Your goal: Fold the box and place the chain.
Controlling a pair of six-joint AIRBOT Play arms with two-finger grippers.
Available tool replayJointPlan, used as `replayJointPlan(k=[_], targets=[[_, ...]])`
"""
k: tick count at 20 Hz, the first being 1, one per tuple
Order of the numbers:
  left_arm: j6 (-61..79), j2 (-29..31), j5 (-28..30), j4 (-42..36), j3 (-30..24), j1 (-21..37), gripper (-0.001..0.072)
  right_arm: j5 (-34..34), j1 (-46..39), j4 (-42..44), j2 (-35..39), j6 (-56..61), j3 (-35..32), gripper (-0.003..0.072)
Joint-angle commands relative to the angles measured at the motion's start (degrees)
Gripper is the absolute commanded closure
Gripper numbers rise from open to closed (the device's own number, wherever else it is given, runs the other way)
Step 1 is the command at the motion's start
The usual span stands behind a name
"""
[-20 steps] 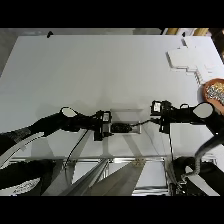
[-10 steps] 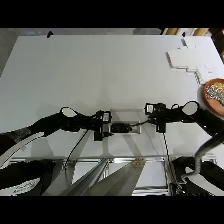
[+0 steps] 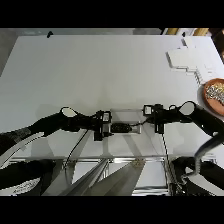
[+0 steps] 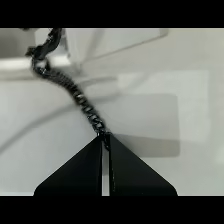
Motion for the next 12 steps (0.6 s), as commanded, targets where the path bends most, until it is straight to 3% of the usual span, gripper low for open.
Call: replayJointPlan(k=[1, 5, 8, 10, 12], targets=[[0.02, 0.02, 0.02, 0.00, 0.00, 0.00, 0.0379, 3.43, 0.04, -5.51, 6.29, 3.65, 0.07, 0.0669], [0.00, 0.02, 0.02, 0.02, 0.00, 0.00, 0.0379, 7.19, 0.07, -3.02, 19.04, 10.12, 0.04, 0.0669], [0.00, 0.02, 0.02, 0.02, 0.00, 0.00, 0.0379, 12.39, 0.07, 11.54, 24.20, 10.32, 0.04, 0.0669], [0.02, 0.02, 0.02, 0.00, 0.00, 0.00, 0.0379, 15.89, 0.15, 24.55, 24.65, 10.32, 0.04, 0.0669], [0.00, 0.02, 0.02, 0.02, 0.00, 0.00, 0.0379, 15.87, 2.27, 32.30, 24.63, 10.32, 0.04, 0.0669]])
